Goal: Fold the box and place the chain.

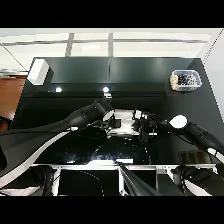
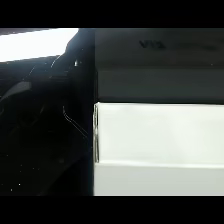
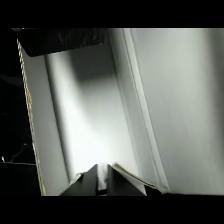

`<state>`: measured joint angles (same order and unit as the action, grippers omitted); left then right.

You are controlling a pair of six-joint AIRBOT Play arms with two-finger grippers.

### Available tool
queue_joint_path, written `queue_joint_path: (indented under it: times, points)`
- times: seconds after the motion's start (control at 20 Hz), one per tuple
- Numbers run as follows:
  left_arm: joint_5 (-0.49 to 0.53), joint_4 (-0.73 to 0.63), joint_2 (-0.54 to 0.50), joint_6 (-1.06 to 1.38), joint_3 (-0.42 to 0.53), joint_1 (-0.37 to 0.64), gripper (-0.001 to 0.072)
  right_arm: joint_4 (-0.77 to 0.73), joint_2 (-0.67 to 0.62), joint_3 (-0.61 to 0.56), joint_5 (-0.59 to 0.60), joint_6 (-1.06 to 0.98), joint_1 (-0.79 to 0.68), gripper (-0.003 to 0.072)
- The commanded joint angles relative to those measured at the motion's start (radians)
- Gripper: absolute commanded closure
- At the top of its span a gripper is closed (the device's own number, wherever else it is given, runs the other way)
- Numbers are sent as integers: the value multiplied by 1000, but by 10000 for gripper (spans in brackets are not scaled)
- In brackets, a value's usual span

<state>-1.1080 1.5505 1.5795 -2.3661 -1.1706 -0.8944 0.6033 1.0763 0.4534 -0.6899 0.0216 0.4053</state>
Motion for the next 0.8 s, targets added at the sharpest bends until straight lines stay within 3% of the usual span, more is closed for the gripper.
queue_joint_path:
  times: [0.0, 0.15, 0.35, 0.5, 0.75]
  points:
    - [-1, -11, 0, 1, 0, 0, 686, 0, -14, 5, 2, -115, -19, 635]
    - [3, -23, 0, 1, 0, 0, 685, 139, -107, 32, -131, -572, -148, 635]
    - [-4, -23, 0, 2, 0, 0, 685, 346, -207, 45, -358, -1102, -509, 635]
    - [-3, -23, 0, 2, 0, 0, 685, 335, -162, 11, -425, -1275, -742, 635]
    - [0, -23, 0, 2, 0, 0, 685, 269, 17, -45, -509, -1274, -746, 635]
